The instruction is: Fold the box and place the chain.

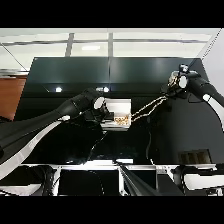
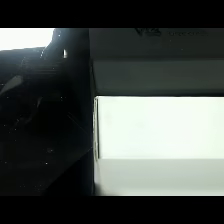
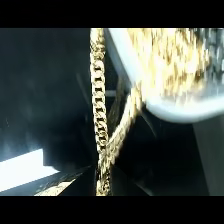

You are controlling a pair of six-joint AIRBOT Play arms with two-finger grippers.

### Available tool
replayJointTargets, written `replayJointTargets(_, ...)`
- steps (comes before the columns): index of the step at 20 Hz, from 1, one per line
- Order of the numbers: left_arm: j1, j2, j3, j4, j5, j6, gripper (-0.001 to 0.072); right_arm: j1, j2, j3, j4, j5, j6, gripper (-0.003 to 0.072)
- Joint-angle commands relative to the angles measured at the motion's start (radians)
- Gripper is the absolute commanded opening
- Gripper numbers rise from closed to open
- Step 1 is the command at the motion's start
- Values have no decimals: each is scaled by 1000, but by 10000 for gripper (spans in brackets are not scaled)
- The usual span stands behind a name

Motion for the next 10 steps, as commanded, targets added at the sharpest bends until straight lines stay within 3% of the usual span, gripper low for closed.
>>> replayJointTargets(1, 1, 0, 0, 0, 0, 0, 33, 1, 101, 3, 19, 24, -114, 11)
replayJointTargets(7, 1, 0, 0, 0, 0, 0, 32, 1, 444, 14, 142, 169, -290, 11)
replayJointTargets(10, 1, 0, 0, 0, 0, 0, 32, 2, 580, 76, 231, 251, -353, 11)
